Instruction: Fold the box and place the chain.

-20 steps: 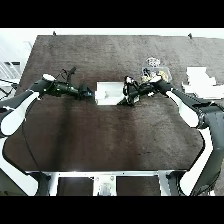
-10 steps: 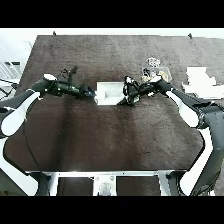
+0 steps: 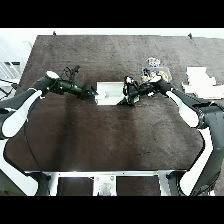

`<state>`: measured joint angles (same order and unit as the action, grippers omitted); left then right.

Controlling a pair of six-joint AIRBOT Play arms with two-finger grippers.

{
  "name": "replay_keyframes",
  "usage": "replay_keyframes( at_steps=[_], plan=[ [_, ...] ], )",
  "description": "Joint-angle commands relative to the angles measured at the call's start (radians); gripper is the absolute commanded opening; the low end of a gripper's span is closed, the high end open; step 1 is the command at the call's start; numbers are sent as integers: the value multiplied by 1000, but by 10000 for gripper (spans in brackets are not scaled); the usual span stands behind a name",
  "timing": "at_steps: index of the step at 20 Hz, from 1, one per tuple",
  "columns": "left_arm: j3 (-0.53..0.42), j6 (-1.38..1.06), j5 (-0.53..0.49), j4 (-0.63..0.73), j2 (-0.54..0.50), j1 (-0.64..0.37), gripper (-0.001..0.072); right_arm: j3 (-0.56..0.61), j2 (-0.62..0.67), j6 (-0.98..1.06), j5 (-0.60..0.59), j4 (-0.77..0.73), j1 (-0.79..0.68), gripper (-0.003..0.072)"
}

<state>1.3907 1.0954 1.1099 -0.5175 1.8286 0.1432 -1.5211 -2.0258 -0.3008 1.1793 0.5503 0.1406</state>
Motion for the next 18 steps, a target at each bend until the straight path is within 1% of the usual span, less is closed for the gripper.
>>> replay_keyframes(
  at_steps=[1, 2, 3, 8, 11, 12, 13, 15, 18],
  plan=[
    [2, 24, -29, -27, -1, 18, 393, 0, -1, 0, 0, 0, 0, 485],
    [2, 22, -23, -15, -1, 18, 515, 0, -1, 0, 0, 0, 0, 485],
    [3, 22, -19, -6, -2, 18, 541, 0, -1, 0, 0, 0, 1, 485],
    [3, 24, -30, -2, -2, 18, 541, 0, -1, 0, 0, 0, 1, 485],
    [4, 48, -53, -6, -2, 31, 539, 0, -1, 0, 0, 0, 1, 485],
    [8, 58, -63, -15, -2, 39, 529, 0, -1, 0, 0, 0, 1, 485],
    [16, 57, -72, -24, -2, 48, 490, 0, -1, 0, 0, 0, 1, 485],
    [43, 102, -82, -72, -2, 61, 490, 0, -1, 0, 0, 0, 1, 485],
    [75, 200, -82, -189, -2, 84, 490, 0, -1, 0, 0, 0, 1, 485]
  ],
)
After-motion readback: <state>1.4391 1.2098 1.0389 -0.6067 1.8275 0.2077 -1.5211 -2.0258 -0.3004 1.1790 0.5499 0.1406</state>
